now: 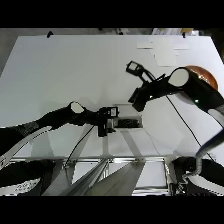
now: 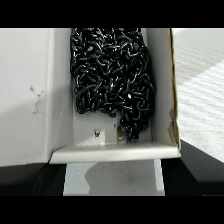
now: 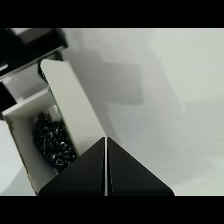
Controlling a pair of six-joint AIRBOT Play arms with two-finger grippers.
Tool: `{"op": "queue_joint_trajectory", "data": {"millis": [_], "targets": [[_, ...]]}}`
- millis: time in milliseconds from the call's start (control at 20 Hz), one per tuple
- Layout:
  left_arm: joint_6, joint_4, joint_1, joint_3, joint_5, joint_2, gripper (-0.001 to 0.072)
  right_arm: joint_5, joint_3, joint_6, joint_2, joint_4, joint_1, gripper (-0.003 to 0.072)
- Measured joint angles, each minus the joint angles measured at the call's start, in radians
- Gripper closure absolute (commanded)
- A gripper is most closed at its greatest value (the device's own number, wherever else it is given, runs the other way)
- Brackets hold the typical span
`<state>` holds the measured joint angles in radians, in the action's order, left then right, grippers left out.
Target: Fold the box and place the chain.
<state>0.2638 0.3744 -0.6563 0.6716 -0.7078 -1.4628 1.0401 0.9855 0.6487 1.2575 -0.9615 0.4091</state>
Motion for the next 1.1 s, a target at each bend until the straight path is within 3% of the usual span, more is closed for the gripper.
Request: {"op": "queue_joint_trajectory", "data": {"millis": [500,600,650,700,950,1100], "targets": [[0.0,0.0,0.0,0.0,0.0,0.0,0.0501,0.037,-0.102,-0.177,-0.057,0.0,0.108,0.0621],[0.0,0.0,0.0,0.0,0.0,0.0,0.0501,0.039,-0.129,-0.21,-0.082,0.0,0.124,0.0521],[0.0,0.0,0.0,0.0,0.0,0.0,0.0501,0.041,-0.142,-0.225,-0.092,0.0,0.134,0.0424],[0.0,0.0,0.0,0.0,0.0,0.0,0.0501,0.038,-0.151,-0.232,-0.098,0.0,0.142,0.0414],[0.0,0.0,0.0,0.0,0.0,0.0,0.0501,0.006,-0.172,-0.251,-0.113,0.0,0.17,0.0419],[0.0,0.0,0.0,0.0,0.0,0.0,0.0501,-0.012,-0.174,-0.254,-0.115,-0.011,0.174,0.0467]]}}
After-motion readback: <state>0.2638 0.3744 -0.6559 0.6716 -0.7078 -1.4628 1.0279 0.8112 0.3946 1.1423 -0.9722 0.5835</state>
